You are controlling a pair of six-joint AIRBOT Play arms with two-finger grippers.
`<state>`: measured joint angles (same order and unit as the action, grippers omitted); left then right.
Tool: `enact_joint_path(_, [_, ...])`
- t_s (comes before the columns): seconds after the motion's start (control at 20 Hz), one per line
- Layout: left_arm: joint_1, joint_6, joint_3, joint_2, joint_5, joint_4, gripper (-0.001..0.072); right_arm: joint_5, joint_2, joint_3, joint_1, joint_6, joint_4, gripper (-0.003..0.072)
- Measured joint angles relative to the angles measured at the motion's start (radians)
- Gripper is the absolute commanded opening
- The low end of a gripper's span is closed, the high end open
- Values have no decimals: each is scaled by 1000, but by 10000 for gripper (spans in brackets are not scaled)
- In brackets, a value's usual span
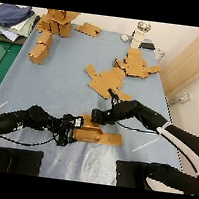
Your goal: Fold the box.
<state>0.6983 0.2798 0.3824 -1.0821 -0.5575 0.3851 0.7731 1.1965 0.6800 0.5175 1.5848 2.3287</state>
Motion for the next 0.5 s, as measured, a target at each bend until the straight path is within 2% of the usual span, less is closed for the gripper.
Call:
enact_joint_path(0.2, [0,0,0,0,1,0,454,70,-178,29,-28,3,-232,3])
enact_joint_path(0.4, [0,0,0,0,0,0,454,258,-381,-11,-7,55,-367,6])
enact_joint_path(0.45, [0,0,0,0,0,0,455,306,-433,-40,17,109,-368,136])
enact_joint_path(0.5, [0,0,0,0,0,0,454,340,-478,-71,44,172,-362,422])
